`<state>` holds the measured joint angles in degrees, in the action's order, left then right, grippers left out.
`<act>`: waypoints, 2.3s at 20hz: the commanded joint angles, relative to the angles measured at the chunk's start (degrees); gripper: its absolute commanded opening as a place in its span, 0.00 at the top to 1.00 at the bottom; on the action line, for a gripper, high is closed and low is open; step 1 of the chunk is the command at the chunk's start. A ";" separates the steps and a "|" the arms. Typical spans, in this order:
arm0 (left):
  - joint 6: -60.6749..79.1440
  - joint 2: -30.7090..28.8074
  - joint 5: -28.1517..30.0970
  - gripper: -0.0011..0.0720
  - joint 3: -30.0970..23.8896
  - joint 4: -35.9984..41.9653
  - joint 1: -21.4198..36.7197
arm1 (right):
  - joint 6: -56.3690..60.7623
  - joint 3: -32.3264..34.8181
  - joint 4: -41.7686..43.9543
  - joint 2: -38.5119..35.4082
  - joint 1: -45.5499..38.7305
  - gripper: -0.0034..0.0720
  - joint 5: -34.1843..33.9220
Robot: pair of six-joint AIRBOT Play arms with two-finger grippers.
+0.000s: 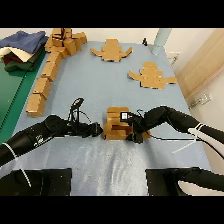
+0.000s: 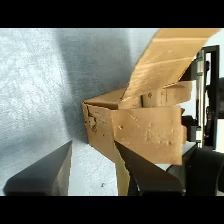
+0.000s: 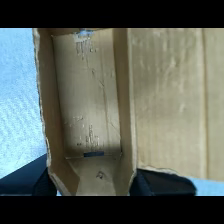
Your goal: Fold the box.
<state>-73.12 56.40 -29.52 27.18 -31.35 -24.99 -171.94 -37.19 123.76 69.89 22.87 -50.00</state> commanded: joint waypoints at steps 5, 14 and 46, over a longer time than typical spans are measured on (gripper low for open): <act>0.31 0.02 -1.20 0.44 0.15 2.12 0.44 | 0.00 0.00 0.02 0.04 0.04 0.21 0.00; 2.54 0.09 -4.13 0.43 1.79 4.68 0.31 | 0.00 0.00 0.02 0.04 0.04 0.21 0.00; -51.52 22.43 -18.32 0.24 30.42 -48.65 -16.85 | 0.00 0.00 -0.13 0.04 0.04 0.21 0.02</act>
<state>-120.25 76.09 -43.92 53.47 -76.09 -41.15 -171.96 -37.19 123.63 69.89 22.90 -50.00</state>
